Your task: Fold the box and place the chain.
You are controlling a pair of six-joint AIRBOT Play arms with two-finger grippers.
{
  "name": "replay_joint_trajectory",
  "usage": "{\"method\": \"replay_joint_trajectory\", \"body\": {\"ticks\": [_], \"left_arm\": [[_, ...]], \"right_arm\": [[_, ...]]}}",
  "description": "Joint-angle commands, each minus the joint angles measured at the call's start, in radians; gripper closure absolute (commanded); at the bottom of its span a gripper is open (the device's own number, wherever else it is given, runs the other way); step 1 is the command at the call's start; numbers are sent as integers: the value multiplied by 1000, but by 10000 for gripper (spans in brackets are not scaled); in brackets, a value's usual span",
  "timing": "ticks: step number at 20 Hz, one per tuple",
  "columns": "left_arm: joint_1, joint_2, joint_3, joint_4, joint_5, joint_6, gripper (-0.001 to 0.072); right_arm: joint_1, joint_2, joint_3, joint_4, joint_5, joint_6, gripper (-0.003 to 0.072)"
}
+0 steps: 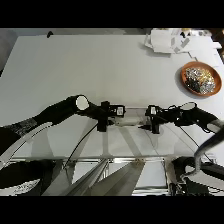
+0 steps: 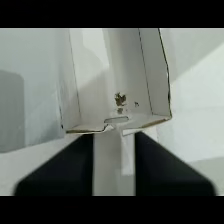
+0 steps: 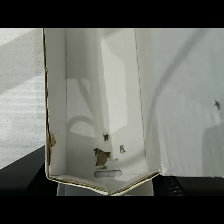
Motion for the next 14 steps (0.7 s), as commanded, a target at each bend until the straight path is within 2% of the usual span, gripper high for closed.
{"method": "replay_joint_trajectory", "body": {"ticks": [1,7,9,10,13,14], "left_arm": [[-12,-1,0,-17,32,1,612],[-35,-13,0,-58,42,0,596],[-52,-21,0,-66,52,0,449],[-56,-22,0,-66,56,0,415],[-60,-22,0,-66,53,-19,414],[-60,-22,0,-66,48,-33,389]], "right_arm": [[0,0,1,0,0,0,222],[0,0,1,0,0,0,222],[0,0,1,1,0,0,222],[0,0,1,0,0,0,222],[0,0,1,0,0,0,222],[0,0,1,0,0,0,222]]}}
